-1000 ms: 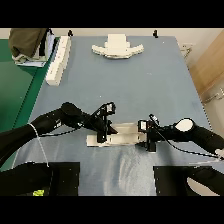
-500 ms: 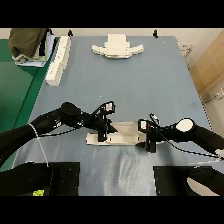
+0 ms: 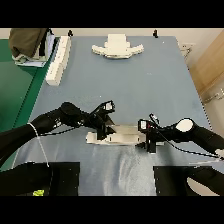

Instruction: Fold the box.

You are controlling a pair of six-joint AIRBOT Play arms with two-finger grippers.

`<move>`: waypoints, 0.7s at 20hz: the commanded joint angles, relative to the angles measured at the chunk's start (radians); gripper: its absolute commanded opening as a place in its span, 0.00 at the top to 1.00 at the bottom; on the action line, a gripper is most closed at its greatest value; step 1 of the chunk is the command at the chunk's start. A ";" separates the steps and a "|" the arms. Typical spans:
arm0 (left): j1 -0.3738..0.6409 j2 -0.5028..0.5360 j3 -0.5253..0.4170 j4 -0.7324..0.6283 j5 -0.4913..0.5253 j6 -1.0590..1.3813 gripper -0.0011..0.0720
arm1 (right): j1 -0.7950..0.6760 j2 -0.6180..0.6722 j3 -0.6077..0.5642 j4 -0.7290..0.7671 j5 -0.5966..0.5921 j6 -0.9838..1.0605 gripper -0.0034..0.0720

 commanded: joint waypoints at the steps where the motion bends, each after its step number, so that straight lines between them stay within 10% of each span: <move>1: -0.002 0.003 0.001 0.003 -0.014 -0.048 0.46 | 0.001 -0.001 0.000 0.003 -0.003 0.001 0.28; 3: 0.000 0.028 0.001 0.094 -0.015 -0.162 0.45 | 0.001 0.000 0.000 0.003 -0.003 0.001 0.28; 5: 0.011 0.084 0.001 0.250 -0.039 -0.424 0.06 | 0.001 -0.001 0.000 0.003 -0.002 0.001 0.28; 8: 0.042 0.213 0.007 0.474 -0.201 -0.771 0.08 | 0.001 -0.001 0.000 0.003 -0.003 0.001 0.28; 11: 0.035 0.323 0.023 0.481 -0.345 -1.030 0.59 | 0.001 0.000 0.000 0.010 -0.003 0.001 0.27; 14: 0.020 0.380 0.028 0.450 -0.368 -1.069 0.59 | 0.001 0.000 0.000 0.009 -0.002 -0.011 0.27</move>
